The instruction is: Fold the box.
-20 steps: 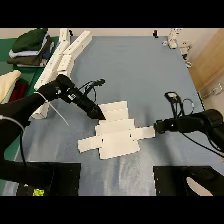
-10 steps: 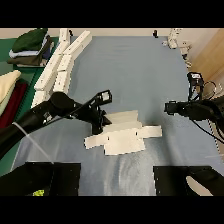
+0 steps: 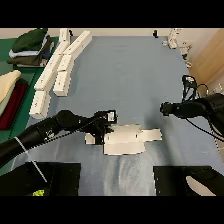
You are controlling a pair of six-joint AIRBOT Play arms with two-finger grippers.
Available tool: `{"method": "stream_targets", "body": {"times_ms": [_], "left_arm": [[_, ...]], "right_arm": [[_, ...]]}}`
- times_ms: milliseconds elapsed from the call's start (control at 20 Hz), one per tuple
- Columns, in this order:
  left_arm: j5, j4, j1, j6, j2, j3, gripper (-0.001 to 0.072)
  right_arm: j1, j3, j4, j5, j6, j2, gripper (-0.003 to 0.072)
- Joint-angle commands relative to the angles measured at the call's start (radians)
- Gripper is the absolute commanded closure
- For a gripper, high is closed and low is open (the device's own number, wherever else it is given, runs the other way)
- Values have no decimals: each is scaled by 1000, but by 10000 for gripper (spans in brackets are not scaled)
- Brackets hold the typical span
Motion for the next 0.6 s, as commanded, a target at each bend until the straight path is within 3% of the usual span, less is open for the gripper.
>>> {"method": "stream_targets", "body": {"times_ms": [0,150,400,550], "left_arm": [[24,2,-10,5,-11,-13,698],[17,48,-5,-41,-10,20,698],[-110,76,53,-69,-24,81,698],[-111,61,50,-57,-51,81,698]], "right_arm": [[0,1,8,2,1,-7,262],[0,1,12,2,1,-7,262],[0,1,12,2,0,-7,262],[0,1,12,2,0,-7,262]]}}
